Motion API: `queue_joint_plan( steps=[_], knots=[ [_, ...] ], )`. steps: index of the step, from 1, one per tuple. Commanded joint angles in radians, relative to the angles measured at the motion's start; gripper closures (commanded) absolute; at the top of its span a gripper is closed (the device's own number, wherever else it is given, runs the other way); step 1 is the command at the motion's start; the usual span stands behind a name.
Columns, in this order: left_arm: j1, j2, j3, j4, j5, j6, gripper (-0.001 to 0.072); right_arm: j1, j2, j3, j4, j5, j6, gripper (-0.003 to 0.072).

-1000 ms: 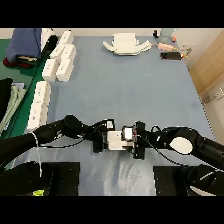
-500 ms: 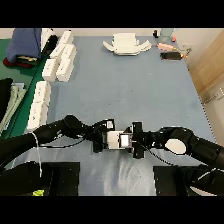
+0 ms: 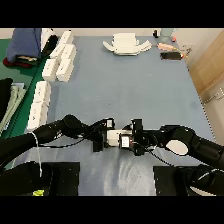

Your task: Fold the box.

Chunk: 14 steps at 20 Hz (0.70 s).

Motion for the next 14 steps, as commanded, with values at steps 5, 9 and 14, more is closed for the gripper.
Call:
queue_joint_plan(
  steps=[5, 9, 14],
  knots=[
    [0.0, 0.0, 0.0, 0.001, -0.004, 0.002, 0.0241, 0.001, 0.039, 0.008, -0.063, -0.042, 0.0, 0.0166],
    [0.0, 0.0, 0.0, 0.001, -0.004, 0.002, 0.0242, 0.001, 0.034, 0.008, -0.079, -0.066, 0.0, 0.0189],
    [0.0, 0.0, 0.0, 0.001, -0.004, 0.002, 0.0241, 0.001, -0.026, 0.008, -0.069, -0.048, 0.0, 0.0317]
  ],
)
